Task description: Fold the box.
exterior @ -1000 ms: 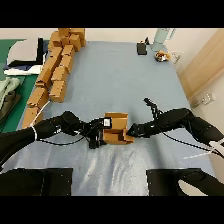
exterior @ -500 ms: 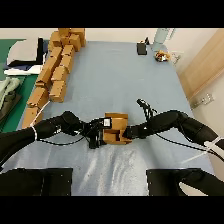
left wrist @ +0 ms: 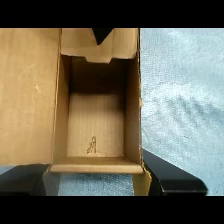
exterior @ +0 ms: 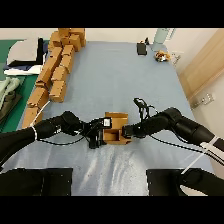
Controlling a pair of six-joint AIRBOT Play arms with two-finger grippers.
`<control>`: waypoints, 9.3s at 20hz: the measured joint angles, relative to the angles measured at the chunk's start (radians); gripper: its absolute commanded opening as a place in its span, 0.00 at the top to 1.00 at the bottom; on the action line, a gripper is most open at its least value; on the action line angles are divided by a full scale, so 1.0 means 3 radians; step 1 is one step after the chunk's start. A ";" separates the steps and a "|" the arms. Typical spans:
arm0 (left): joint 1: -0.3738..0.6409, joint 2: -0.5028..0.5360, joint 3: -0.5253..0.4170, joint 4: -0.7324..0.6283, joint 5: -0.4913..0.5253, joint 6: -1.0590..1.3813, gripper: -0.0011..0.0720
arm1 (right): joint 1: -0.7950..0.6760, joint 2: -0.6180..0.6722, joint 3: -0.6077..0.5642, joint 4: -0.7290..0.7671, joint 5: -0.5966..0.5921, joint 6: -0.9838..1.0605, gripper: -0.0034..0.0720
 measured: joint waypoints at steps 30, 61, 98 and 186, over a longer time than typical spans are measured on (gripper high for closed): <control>0.0000 0.0000 0.0000 0.0000 0.0000 0.0001 0.26 | 0.0802 -0.1113 0.1050 -0.0890 -0.0951 0.1930 0.44; 0.0000 0.0000 0.0000 0.0000 0.0000 0.0003 0.26 | 0.0802 -0.1237 0.1325 -0.0994 -0.1357 0.1827 0.56; 0.0000 0.0000 0.0000 -0.0001 0.0000 0.0001 0.26 | -0.1600 -0.1672 0.1366 0.1937 -0.1111 -0.2188 0.95; 0.0001 0.0000 0.0000 -0.0003 0.0004 -0.0005 0.26 | 0.1442 0.0632 -0.0496 -0.2110 0.1274 -0.2711 0.77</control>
